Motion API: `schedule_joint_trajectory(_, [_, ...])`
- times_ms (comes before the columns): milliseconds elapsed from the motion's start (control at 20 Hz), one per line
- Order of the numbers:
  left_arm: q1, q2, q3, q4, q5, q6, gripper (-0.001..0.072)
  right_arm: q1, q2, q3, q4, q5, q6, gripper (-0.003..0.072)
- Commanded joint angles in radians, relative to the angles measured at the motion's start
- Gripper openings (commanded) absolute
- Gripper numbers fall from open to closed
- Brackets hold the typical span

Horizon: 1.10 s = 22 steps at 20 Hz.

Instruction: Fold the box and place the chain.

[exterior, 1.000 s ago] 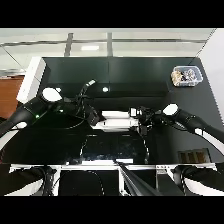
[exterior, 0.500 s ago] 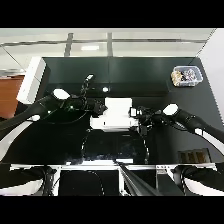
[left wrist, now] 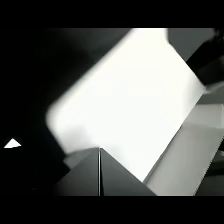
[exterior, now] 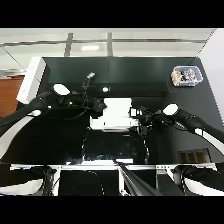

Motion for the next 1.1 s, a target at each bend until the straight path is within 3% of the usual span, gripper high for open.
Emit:
schedule_joint_trajectory(0, [0.038, 0.146, 0.021, 0.1, -0.006, -0.007, 0.003, 0.0, -0.001, 0.001, 0.001, -0.002, 0.001, 0.0493])
schedule_joint_trajectory(100, [0.057, 0.256, -0.006, 0.151, -0.041, -0.093, 0.003, 0.0, -0.001, 0.001, 0.001, -0.002, 0.001, 0.0493])
schedule_joint_trajectory(250, [0.052, 0.371, -0.12, 0.193, -0.056, -0.064, 0.0033, 0.0, -0.001, 0.001, 0.001, -0.002, 0.001, 0.0493])
schedule_joint_trajectory(400, [0.048, 0.378, -0.206, 0.193, -0.179, 0.276, 0.0035, 0.0, -0.001, 0.001, 0.001, -0.002, 0.001, 0.0493])
schedule_joint_trajectory(450, [0.041, 0.372, -0.224, 0.19, -0.196, 0.414, 0.0067, 0.0, -0.001, 0.001, 0.001, -0.002, 0.001, 0.0493])
schedule_joint_trajectory(550, [0.014, 0.36, -0.245, 0.2, -0.162, 0.647, 0.0525, 0.0, -0.001, 0.001, 0.001, -0.002, 0.001, 0.0493])
schedule_joint_trajectory(600, [-0.005, 0.346, -0.244, 0.219, -0.119, 0.686, 0.0674, 0.0, -0.001, 0.001, 0.001, -0.002, 0.001, 0.0493])
schedule_joint_trajectory(650, [-0.025, 0.329, -0.243, 0.238, -0.072, 0.686, 0.0709, 0.0, -0.001, 0.001, 0.001, -0.002, 0.001, 0.0493])
schedule_joint_trajectory(850, [-0.103, 0.284, -0.241, 0.443, 0.054, 0.684, 0.0707, 0.0, -0.001, 0.001, 0.001, -0.002, 0.001, 0.0493])
schedule_joint_trajectory(1050, [-0.108, 0.231, -0.201, 0.343, -0.033, 0.683, 0.0699, 0.0, -0.001, 0.001, 0.001, -0.002, 0.001, 0.0493])
